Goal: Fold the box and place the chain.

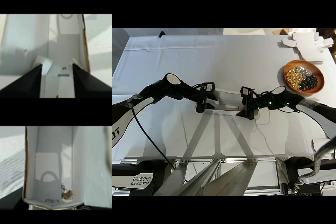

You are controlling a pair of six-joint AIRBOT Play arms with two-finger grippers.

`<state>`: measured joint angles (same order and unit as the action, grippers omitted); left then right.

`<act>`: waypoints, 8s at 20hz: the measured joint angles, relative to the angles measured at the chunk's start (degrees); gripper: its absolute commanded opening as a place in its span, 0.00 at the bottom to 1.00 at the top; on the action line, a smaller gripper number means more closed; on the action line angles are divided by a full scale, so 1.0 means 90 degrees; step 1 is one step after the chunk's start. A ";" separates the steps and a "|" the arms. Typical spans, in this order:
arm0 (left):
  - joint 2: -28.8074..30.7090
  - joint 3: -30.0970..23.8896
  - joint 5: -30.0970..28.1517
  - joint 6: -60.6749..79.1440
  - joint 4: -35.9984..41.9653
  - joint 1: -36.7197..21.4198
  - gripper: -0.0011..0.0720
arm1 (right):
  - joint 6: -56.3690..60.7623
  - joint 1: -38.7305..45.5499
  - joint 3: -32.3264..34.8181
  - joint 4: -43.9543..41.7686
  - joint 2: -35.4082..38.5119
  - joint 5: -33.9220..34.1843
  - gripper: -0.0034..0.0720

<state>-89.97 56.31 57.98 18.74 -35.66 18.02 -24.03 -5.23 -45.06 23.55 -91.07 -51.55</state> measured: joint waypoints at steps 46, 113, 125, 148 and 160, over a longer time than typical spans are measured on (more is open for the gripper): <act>-0.0063 -0.0136 0.1003 -0.8381 -0.0019 -0.0855 0.17 | -0.0005 0.0000 0.0000 0.0005 0.0000 -0.0007 0.66; 0.0576 0.0379 -0.1052 -1.1910 -0.3779 0.1348 0.61 | -0.0005 -0.0002 0.0000 0.0005 0.0000 -0.0010 0.66; 0.0442 0.0568 -0.1090 -1.5229 -0.6237 0.2535 0.45 | -0.0005 -0.0002 0.0000 0.0002 0.0000 -0.0005 0.66; 0.0027 0.0576 -0.0903 -1.7107 -0.6285 0.2730 0.26 | 0.0007 0.0000 -0.0005 0.0000 0.0000 0.0007 0.66; 0.1579 0.0573 -0.0007 -1.5001 -0.5285 0.1710 0.46 | 0.0002 0.0000 -0.0002 0.0007 0.0000 -0.0015 0.66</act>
<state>-75.77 61.47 57.91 -116.27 -83.22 33.41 -24.01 -5.23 -45.08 23.62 -91.07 -51.68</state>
